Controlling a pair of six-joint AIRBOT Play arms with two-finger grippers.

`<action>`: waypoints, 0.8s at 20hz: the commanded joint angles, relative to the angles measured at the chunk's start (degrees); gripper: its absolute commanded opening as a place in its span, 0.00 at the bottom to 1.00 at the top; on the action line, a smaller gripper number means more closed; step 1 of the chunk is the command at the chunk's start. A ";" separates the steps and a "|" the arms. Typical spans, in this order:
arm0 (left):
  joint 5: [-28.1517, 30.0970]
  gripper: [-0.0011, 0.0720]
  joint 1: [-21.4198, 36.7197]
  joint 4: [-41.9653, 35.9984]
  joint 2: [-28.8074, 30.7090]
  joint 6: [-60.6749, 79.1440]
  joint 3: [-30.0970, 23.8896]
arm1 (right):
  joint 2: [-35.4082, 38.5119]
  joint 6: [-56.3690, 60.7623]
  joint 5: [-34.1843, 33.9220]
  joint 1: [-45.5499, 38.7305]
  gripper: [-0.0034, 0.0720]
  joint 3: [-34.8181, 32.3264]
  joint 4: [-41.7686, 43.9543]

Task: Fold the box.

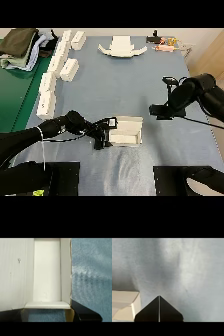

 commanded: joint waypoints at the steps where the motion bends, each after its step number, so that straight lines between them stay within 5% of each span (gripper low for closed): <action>1: 0.00 0.65 0.02 0.00 0.02 0.00 0.02 | -8.96 -18.93 3.37 -12.81 0.05 0.52 24.26; 7: 0.02 0.65 0.02 0.00 0.02 0.00 0.02 | -22.12 -29.79 -1.70 -12.72 0.05 5.75 40.63; 16: 0.00 0.65 0.02 0.00 0.02 0.00 0.02 | -19.19 -43.08 -3.28 1.57 0.05 6.62 37.05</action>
